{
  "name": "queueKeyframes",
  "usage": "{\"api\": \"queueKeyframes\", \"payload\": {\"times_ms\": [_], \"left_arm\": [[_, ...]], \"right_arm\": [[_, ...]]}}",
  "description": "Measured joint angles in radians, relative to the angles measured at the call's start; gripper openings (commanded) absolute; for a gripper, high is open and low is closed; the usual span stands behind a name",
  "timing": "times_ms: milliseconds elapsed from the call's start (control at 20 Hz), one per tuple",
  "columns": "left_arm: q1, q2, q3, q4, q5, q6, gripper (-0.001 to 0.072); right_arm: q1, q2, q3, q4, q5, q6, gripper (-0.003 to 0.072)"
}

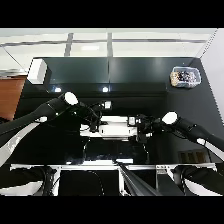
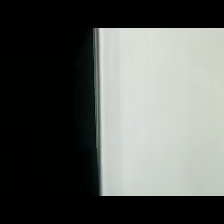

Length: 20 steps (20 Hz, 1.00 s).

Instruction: Fold the box and place the chain.

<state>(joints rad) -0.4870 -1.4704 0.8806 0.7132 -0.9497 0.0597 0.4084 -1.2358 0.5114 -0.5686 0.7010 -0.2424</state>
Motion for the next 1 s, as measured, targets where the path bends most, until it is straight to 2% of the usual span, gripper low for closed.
{"api": "queueKeyframes", "payload": {"times_ms": [750,850,1000], "left_arm": [[0.000,0.000,0.000,0.000,0.004,0.000,0.0023],[0.000,0.000,0.000,0.000,0.004,0.000,0.0023],[0.000,0.000,0.000,0.001,0.003,0.001,0.0027]], "right_arm": [[0.012,-0.003,0.002,-0.015,-0.013,0.017,0.0676],[0.013,-0.003,0.002,-0.019,-0.012,0.018,0.0472],[0.013,-0.003,0.002,-0.022,-0.012,0.019,0.0476]]}}
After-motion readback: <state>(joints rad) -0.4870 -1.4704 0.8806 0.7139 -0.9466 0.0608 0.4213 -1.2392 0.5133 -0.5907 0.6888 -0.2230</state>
